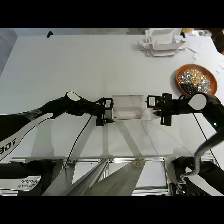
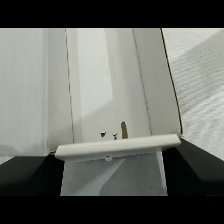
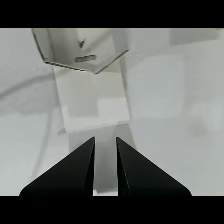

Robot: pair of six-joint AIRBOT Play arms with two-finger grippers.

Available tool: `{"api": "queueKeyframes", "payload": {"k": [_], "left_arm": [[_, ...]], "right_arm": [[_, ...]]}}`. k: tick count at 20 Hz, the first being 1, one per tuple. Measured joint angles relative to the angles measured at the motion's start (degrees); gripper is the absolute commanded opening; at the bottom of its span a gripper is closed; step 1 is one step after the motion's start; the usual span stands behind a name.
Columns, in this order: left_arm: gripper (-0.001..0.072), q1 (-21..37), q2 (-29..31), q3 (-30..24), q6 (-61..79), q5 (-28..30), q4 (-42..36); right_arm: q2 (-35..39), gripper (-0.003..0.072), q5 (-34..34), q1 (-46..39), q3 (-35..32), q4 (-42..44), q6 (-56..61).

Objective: Fold the box and place the chain.

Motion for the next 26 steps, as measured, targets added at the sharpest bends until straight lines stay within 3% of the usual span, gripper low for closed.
{"api": "queueKeyframes", "payload": {"k": [10,24,25,26], "left_arm": [[0.0012,0.0,0.0,0.0,0.1,0.0,0.0],[0.0012,0.0,0.0,0.0,0.1,0.1,0.1],[0.0012,0.0,0.0,0.0,0.0,0.1,0.1],[0.0012,0.0,0.0,0.0,0.0,0.1,0.0]], "right_arm": [[-7.8,0.0160,-4.1,0.0,-1.9,15.5,-21.0],[-11.1,0.0166,-5.0,0.6,-2.3,29.5,-28.6],[-11.5,0.0214,-4.9,1.0,-2.3,30.4,-29.2],[-12.2,0.0312,-4.9,1.5,-2.3,31.0,-29.6]]}}
